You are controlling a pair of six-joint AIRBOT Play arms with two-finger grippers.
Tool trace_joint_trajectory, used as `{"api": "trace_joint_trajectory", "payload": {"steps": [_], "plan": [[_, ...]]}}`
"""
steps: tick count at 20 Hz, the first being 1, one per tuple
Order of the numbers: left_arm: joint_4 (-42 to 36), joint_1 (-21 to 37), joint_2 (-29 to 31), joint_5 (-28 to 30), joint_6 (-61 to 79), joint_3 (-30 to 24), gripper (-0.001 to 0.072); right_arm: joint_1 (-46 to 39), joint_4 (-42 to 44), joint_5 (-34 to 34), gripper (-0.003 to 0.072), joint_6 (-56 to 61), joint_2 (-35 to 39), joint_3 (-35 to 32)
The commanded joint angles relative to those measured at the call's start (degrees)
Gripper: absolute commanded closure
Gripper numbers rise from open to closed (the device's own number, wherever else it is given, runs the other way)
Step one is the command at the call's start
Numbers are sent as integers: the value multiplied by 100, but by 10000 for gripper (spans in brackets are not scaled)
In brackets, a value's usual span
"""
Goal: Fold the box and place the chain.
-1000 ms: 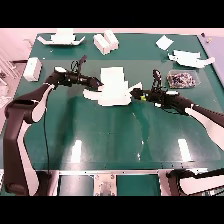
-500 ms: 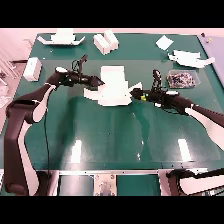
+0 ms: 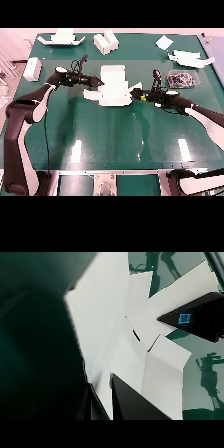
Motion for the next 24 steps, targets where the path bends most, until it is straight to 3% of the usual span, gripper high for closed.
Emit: {"api": "trace_joint_trajectory", "payload": {"steps": [1, 6, 7, 8, 12, 13, 16, 17, 22, 23, 24], "plan": [[0, -2, -4, -44, 24, 4, 540, 0, 0, -2, 675, 2, 0, 2], [2, -2, -4, -363, 157, 4, 538, 2, 0, 0, 675, 2, -2, 2], [-2, -2, -4, -358, 155, 4, 520, 2, 0, 0, 675, 2, -2, 2], [-26, -2, -4, -332, 149, 4, 447, 2, 0, 0, 675, 2, -2, 2], [-44, -13, -2, -109, 146, 4, 453, 2, 0, 0, 675, 2, -2, 2], [-15, -46, -4, -94, 146, 4, 493, 2, 0, 0, 675, 2, -2, 2], [225, -262, -2, 96, 245, 7, 502, 2, 0, 0, 675, 2, -2, 2], [219, -293, -2, 208, 330, 7, 607, 0, 0, 0, 675, 2, -2, 2], [101, -197, 15, 212, 363, 7, 618, 2, -44, 0, 675, 4, -2, 0], [70, -184, 15, 214, 374, 7, 568, 0, -46, 0, 675, 2, -2, 0], [15, -173, 15, 208, 402, 7, 445, 0, -44, 0, 674, 4, -2, 0]]}}
